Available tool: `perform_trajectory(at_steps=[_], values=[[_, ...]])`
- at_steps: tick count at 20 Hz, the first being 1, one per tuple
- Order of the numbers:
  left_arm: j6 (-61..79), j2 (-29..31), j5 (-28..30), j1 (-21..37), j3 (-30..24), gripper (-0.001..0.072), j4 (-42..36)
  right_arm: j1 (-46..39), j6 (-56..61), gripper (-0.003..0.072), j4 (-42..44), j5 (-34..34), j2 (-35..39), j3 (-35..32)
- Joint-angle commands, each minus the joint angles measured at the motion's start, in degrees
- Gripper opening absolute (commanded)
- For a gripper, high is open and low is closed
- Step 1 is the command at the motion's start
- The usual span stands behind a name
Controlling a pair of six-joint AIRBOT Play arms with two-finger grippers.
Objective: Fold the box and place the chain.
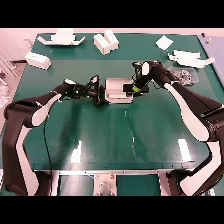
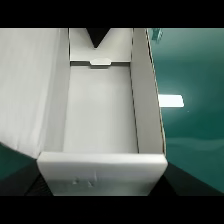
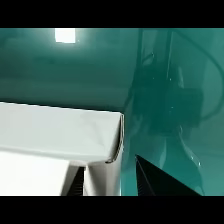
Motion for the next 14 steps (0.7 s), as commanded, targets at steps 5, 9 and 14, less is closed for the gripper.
perform_trajectory(at_steps=[5,9,14], values=[[0.0,0.0,0.1,0.0,0.0,0.0537,0.0,1.7,1.1,0.0352,-0.5,0.5,-1.7,0.0],[0.0,0.0,0.1,0.0,0.0,0.0537,0.0,2.1,1.1,0.0292,-0.6,-0.4,-1.9,0.5],[0.0,0.0,0.1,0.0,0.0,0.0537,0.0,2.1,1.1,0.0177,-1.2,-1.1,-2.1,1.0]])
